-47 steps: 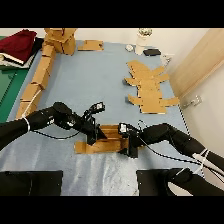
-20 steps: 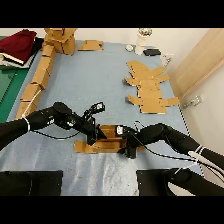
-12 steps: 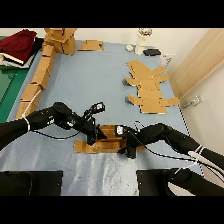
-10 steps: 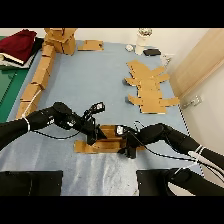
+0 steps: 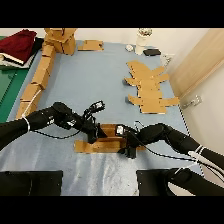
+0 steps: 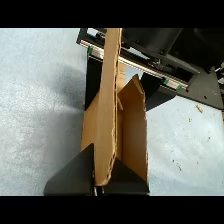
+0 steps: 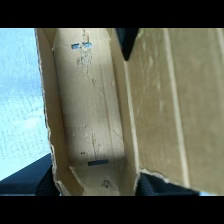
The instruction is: Fold the box.
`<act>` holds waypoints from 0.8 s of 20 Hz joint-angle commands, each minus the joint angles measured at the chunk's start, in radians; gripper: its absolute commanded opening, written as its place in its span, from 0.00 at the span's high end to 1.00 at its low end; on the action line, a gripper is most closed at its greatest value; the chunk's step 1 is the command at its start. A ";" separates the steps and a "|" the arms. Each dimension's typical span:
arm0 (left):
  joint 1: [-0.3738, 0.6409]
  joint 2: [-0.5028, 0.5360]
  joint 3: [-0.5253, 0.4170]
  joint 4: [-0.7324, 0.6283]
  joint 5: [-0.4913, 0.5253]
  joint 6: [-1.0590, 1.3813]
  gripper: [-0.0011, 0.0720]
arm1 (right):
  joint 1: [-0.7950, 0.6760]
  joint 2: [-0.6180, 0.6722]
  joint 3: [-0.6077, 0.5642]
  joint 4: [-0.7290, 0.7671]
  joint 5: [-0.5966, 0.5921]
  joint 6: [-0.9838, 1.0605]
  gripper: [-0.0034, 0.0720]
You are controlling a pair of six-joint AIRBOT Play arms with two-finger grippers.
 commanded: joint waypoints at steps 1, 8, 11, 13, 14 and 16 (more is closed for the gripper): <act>0.001 0.001 0.000 -0.008 0.011 -0.074 0.97 | 0.000 -0.001 0.001 0.001 0.000 -0.001 0.29; 0.023 0.014 0.003 0.034 -0.003 -0.216 0.32 | 0.000 -0.001 0.001 0.001 -0.003 -0.001 0.28; 0.100 0.103 0.002 0.215 -0.062 -0.459 0.32 | 0.000 -0.001 0.001 0.000 -0.003 -0.001 0.29; 0.146 0.179 0.002 0.349 -0.127 -0.599 0.32 | 0.000 -0.001 0.001 0.001 -0.003 -0.001 0.29; 0.159 0.217 0.002 0.426 -0.158 -0.690 0.32 | 0.000 -0.001 0.001 0.002 -0.003 -0.001 0.29; 0.156 0.267 0.002 0.526 -0.234 -0.836 0.33 | 0.000 -0.001 0.001 0.002 -0.003 -0.002 0.29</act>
